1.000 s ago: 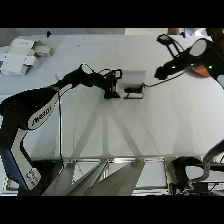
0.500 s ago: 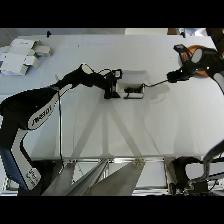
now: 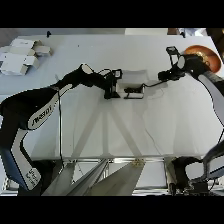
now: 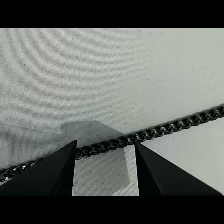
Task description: Fold the box and place the chain.
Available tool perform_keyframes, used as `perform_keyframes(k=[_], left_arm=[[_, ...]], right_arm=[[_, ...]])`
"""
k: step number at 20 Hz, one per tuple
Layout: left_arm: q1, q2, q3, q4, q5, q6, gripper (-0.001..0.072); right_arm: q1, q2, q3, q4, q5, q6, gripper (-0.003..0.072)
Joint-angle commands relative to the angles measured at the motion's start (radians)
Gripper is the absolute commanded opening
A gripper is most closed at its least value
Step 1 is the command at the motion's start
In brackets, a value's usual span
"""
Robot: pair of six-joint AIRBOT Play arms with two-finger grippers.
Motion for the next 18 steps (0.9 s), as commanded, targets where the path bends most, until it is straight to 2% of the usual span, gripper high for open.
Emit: perform_keyframes(k=[1,5,9,10,12,13,14,15,16,18], left_arm=[[0.0,0.0,0.001,0.0,0.0,0.0,0.0421],[0.0,0.0,0.001,0.0,0.0,0.0,0.0421],[0.0,0.0,0.001,0.0,0.0,0.0,0.0421],[0.0,0.0,0.001,0.0,0.0,0.0,0.0421],[0.0,0.0,0.001,0.0,0.0,0.0,0.0421],[0.0,0.0,0.001,0.0,0.0,0.0,0.0421],[0.0,0.0,0.001,0.0,0.0,0.0,0.0421],[0.0,0.0,0.001,0.0,0.0,0.0,0.0421],[0.0,0.0,0.001,0.0,0.0,0.0,0.0421],[0.0,0.0,0.001,0.0,0.0,0.0,0.0421]], right_arm=[[0.014,-0.022,0.001,-0.034,0.021,0.014,0.0406],[0.033,-0.022,0.001,-0.132,0.129,0.014,0.0407],[0.034,-0.022,0.001,-0.122,0.162,0.015,0.0401],[0.036,-0.022,0.001,-0.122,0.162,0.015,0.0366],[0.041,-0.022,0.001,-0.12,0.165,0.015,0.0186],[0.043,-0.022,0.001,-0.119,0.163,0.015,0.0146],[0.043,-0.022,0.001,-0.118,0.162,0.015,0.0146],[0.043,-0.022,0.001,-0.119,0.162,0.015,0.0112],[0.043,-0.021,0.001,-0.119,0.162,0.015,0.0015],[0.043,-0.021,0.001,-0.119,0.162,0.014,0.0018]])
